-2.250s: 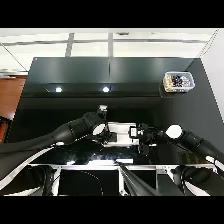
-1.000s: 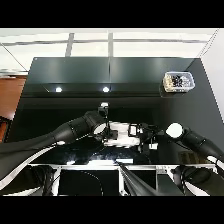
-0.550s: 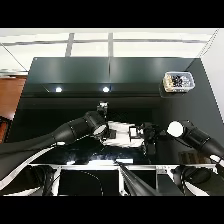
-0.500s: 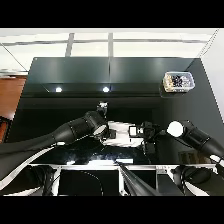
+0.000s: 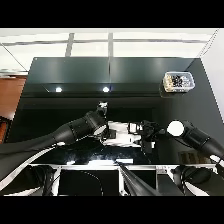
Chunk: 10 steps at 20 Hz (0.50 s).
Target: Fold the box and place the chain.
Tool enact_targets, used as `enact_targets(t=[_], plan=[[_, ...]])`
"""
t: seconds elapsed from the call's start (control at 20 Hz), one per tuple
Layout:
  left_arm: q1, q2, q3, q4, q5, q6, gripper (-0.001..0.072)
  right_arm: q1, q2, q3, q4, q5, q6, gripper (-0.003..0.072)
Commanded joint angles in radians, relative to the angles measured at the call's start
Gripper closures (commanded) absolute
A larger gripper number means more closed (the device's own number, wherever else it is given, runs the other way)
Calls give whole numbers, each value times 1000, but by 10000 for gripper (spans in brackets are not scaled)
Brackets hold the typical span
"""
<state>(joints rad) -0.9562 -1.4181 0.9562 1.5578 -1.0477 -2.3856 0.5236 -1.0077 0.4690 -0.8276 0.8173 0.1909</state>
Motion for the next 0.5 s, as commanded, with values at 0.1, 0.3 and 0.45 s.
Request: enact_targets(t=[0.1,0.3,0.45], plan=[[0,0,0,2,0,-1,680,16,-1,1,71,29,64,556],[2,0,0,1,0,-1,680,55,-18,1,121,4,67,556],[2,0,0,5,0,0,680,65,-39,1,173,-40,67,557]])
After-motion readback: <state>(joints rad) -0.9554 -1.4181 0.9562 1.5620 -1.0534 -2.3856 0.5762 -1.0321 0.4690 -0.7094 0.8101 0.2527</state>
